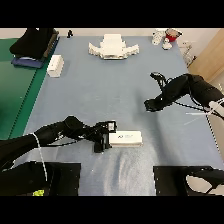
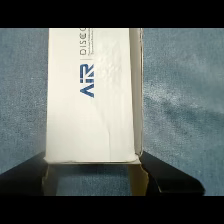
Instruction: Fold the box.
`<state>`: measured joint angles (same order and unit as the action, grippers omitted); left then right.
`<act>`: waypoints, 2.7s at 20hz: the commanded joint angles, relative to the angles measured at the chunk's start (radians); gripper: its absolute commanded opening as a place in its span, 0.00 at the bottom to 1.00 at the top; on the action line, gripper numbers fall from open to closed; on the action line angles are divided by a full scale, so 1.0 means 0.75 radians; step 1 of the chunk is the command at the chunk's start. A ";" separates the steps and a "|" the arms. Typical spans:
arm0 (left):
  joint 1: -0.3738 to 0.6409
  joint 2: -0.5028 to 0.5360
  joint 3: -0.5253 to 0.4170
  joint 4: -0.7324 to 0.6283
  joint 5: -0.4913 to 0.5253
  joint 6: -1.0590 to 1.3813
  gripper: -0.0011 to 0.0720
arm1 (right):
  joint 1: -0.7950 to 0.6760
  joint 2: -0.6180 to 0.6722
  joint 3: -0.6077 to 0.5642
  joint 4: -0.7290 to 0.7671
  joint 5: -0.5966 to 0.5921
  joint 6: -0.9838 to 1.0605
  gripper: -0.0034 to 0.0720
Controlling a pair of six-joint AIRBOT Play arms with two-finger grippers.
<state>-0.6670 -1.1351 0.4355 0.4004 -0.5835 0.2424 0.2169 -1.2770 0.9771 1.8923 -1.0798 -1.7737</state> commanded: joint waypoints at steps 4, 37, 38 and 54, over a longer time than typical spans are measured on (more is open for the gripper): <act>0.001 0.004 0.002 0.001 -0.001 -0.058 0.73 | -0.001 -0.009 0.011 -0.001 -0.003 0.006 0.09; 1.320 -0.599 0.882 0.783 0.254 -1.222 0.73 | -0.001 -0.009 0.011 -0.001 -0.003 0.006 0.09; 1.312 -0.635 0.926 0.778 0.254 -1.221 0.74 | -0.001 -0.009 0.011 -0.001 -0.003 0.006 0.09; 1.293 -0.751 1.076 0.773 0.250 -1.222 0.74 | -0.001 -0.009 0.011 -0.001 -0.003 0.006 0.09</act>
<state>0.3038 -1.6966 1.2404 0.9802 -0.3920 -0.6735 0.2161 -1.2827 0.9840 1.8919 -1.0821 -1.7695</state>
